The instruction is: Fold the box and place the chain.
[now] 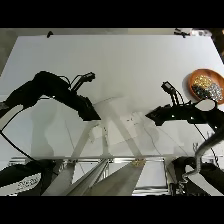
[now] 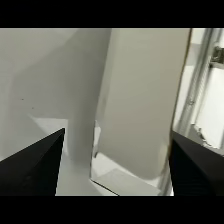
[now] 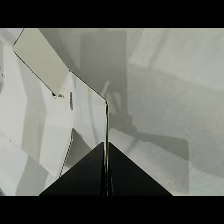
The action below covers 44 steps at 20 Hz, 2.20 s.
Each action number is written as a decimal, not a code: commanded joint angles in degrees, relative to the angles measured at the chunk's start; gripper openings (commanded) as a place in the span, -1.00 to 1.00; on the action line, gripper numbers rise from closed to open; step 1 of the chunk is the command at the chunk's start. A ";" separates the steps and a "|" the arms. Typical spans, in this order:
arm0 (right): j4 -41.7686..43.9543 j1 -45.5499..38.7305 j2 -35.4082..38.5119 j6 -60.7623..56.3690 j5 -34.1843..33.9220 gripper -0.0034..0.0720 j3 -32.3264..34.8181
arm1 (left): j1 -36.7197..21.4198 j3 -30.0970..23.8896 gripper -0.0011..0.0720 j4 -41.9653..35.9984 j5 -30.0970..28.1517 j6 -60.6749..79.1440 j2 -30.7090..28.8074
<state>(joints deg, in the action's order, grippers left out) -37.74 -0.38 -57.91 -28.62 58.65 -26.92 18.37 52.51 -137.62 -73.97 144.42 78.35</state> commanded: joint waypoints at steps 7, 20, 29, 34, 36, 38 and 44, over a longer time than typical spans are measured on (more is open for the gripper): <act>0.46 0.07 0.04 -0.02 0.48 -0.87 0.02 | 2.29 -5.07 0.95 -5.07 11.02 7.17 2.71; 0.46 0.07 0.04 -0.31 0.87 -0.87 0.02 | 10.58 -5.05 -0.96 -13.33 15.52 16.09 7.30; 0.48 0.07 0.76 -4.68 6.29 -0.32 -0.02 | 10.58 -4.98 -0.97 -1.68 20.13 16.11 -3.06; 0.33 0.04 7.52 -7.61 9.11 0.21 -2.08 | 10.67 -5.01 -0.97 10.58 16.92 16.13 -11.76; 0.00 -1.07 12.13 -9.01 9.79 0.21 -2.86 | 10.67 -5.01 -0.97 14.12 12.79 16.15 -12.76; -1.22 -3.41 17.22 -10.56 9.92 0.21 -3.10 | 10.95 -5.01 -0.97 14.27 9.62 16.15 -12.70; -9.79 -8.55 28.89 -15.74 9.03 0.21 -3.15 | 14.95 -5.01 -0.97 11.80 16.22 22.08 -11.61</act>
<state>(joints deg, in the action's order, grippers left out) -43.35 -7.18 -33.67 -42.06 68.07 -29.95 31.86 47.51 -124.38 -60.88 163.41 66.17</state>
